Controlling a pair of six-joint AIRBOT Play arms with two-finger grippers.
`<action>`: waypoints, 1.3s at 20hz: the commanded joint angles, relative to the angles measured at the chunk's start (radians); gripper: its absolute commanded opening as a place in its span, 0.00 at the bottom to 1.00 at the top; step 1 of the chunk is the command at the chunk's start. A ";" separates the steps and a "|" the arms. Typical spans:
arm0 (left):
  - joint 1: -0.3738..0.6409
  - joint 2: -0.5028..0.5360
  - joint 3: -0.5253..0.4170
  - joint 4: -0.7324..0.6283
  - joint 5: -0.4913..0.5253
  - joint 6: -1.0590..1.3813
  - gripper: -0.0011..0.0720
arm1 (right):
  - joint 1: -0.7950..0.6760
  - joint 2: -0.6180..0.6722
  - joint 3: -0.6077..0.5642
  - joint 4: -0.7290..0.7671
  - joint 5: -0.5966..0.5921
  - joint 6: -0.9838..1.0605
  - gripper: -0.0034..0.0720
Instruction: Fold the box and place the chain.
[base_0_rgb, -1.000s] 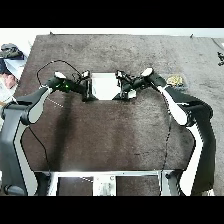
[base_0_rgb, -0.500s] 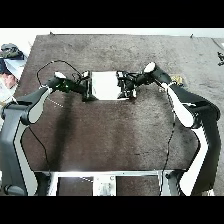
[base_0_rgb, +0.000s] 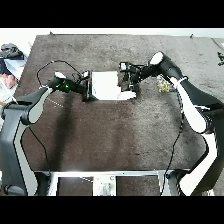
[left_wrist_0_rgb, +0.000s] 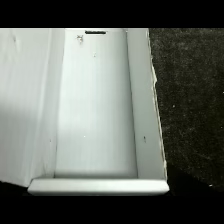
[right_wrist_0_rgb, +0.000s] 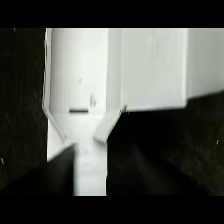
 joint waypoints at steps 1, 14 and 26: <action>0.000 -0.001 0.000 0.000 0.001 0.000 0.49 | 0.003 0.016 -0.002 0.208 -0.006 0.012 0.05; 0.000 -0.001 0.000 0.000 0.003 0.000 0.49 | 0.033 -0.078 -0.003 0.304 -0.326 0.013 0.04; 0.000 -0.001 0.000 0.000 0.003 0.000 0.49 | 0.032 -0.153 -0.003 0.301 -0.294 0.013 0.04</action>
